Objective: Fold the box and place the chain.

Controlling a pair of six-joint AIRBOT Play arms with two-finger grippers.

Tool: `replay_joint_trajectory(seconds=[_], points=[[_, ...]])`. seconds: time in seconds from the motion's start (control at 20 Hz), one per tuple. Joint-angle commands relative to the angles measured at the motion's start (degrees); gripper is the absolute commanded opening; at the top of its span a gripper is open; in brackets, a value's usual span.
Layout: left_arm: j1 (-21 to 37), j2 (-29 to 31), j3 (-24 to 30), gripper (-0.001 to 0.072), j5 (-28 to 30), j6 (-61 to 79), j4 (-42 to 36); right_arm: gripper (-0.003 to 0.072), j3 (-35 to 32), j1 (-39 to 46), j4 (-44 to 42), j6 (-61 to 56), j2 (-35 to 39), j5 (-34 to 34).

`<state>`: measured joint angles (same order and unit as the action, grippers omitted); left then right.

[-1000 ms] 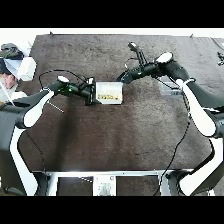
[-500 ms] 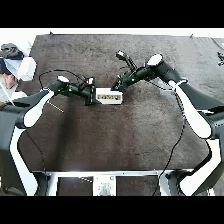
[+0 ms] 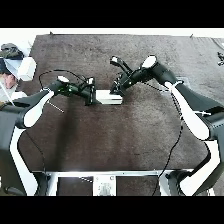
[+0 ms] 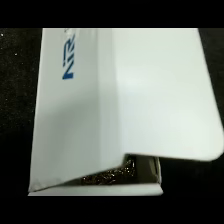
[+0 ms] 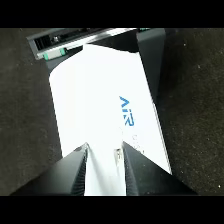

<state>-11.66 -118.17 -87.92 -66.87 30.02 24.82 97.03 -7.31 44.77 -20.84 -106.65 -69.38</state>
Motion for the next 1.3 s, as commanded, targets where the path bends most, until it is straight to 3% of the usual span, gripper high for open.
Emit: replay_joint_trajectory(seconds=[0.0,0.2,0.25,0.3,0.7,0.75,1.25], points=[[0.0,0.0,0.0,0.0347,0.0,0.0,0.0,0.0296,0.1,-0.1,1.6,1.9,0.0,0.2],[0.0,0.0,0.0,0.0347,0.0,0.0,0.0,0.0298,0.1,-0.1,1.6,2.8,0.0,0.3],[0.0,0.0,0.0,0.0347,0.0,0.0,0.0,0.0381,0.1,-0.1,1.6,3.3,0.0,0.0],[0.0,0.0,0.0,0.0347,0.0,0.0,0.0,0.0402,0.1,-0.1,1.5,4.0,0.0,-0.3],[0.0,0.0,0.0,0.0347,0.0,0.0,0.0,0.0374,0.0,-0.1,1.6,6.1,0.0,-1.6],[0.0,0.0,0.0,0.0347,0.0,0.0,0.0,0.0282,0.0,-0.1,1.6,6.1,0.0,-1.4],[0.0,0.0,0.0,0.0347,0.0,0.0,0.0,0.0277,0.5,-0.1,2.6,7.1,-0.6,1.8]])
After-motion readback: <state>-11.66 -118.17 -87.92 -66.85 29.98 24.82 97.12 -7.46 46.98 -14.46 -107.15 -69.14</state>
